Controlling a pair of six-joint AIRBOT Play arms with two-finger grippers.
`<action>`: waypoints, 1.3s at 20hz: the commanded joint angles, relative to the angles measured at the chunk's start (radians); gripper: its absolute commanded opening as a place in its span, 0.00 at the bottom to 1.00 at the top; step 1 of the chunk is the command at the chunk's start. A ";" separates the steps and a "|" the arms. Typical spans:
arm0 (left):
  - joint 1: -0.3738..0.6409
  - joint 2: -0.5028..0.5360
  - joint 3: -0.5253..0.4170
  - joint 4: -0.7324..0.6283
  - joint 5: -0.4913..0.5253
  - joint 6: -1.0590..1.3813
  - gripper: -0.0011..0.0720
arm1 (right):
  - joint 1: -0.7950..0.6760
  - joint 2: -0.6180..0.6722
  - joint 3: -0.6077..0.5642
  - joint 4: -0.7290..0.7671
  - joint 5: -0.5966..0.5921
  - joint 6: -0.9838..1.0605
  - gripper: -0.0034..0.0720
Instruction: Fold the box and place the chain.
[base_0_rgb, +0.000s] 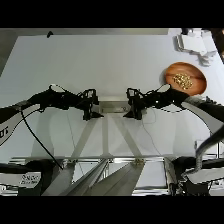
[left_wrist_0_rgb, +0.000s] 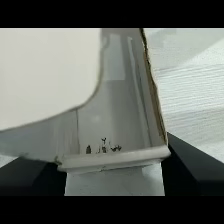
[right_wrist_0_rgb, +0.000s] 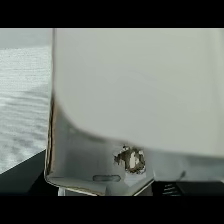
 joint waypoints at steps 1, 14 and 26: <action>0.000 0.000 0.001 -0.004 0.007 -0.002 0.45 | 0.001 0.000 0.000 0.000 0.003 0.000 0.72; 0.000 0.000 0.001 -0.004 0.007 -0.002 0.45 | 0.001 0.001 0.001 0.005 0.004 0.013 0.73; 0.000 0.000 0.001 -0.005 0.006 -0.002 0.45 | -0.064 0.217 0.001 -0.370 -0.004 0.278 0.92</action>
